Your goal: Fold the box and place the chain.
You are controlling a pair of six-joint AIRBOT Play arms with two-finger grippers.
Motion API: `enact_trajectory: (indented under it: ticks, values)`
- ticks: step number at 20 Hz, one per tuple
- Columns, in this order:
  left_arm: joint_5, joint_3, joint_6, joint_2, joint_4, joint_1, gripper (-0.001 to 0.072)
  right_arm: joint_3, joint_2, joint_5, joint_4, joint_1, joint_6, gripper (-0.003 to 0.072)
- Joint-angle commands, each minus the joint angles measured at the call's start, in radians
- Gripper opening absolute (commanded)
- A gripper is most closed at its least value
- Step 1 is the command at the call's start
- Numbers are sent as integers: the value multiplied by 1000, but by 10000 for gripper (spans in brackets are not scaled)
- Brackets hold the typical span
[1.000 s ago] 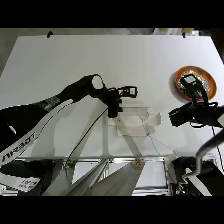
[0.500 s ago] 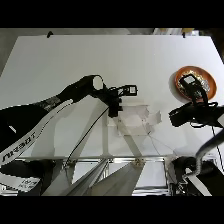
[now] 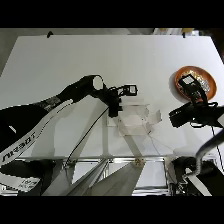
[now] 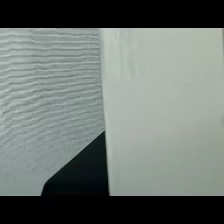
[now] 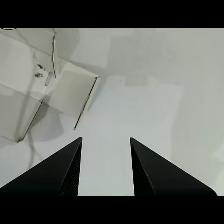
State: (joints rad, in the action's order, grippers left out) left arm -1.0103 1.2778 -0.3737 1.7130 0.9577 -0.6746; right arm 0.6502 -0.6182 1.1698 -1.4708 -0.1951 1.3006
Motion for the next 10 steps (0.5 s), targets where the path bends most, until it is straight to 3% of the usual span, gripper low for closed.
enact_trajectory:
  ticks: [1, 10]
  values:
    - [-3, -1, -1, 1, 1, 0, 13, 0, 1, 1, 1, -1, -16, 339]
    - [-5, -1, -1, 1, 0, 0, 13, 0, 0, 12, 34, -1, -179, 334]
